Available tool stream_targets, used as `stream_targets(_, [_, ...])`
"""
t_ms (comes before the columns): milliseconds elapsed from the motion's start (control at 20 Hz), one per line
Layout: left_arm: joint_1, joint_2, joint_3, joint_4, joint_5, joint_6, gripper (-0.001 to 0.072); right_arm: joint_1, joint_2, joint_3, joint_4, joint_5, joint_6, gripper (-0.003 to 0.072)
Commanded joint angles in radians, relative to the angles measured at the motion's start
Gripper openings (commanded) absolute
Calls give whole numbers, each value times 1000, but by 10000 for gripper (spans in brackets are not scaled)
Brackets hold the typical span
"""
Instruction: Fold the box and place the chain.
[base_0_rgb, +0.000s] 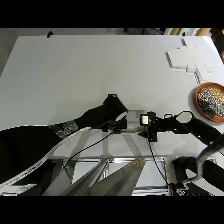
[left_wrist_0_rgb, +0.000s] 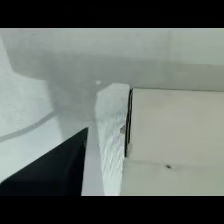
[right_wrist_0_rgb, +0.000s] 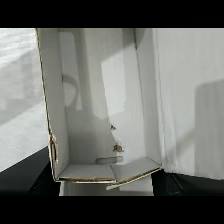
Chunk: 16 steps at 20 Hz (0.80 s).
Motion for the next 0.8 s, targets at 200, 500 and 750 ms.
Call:
stream_targets(200, [31, 119, 2, -27, -15, 286, 403, 0, 1, 0, 0, 0, 0, 341])
stream_targets(500, [85, 274, 1, -36, -129, 539, 405, 0, 1, 0, 0, 0, 0, 341])
stream_targets(750, [177, 407, -55, -32, -141, 739, 417, 0, 1, 0, 0, 0, 0, 341])
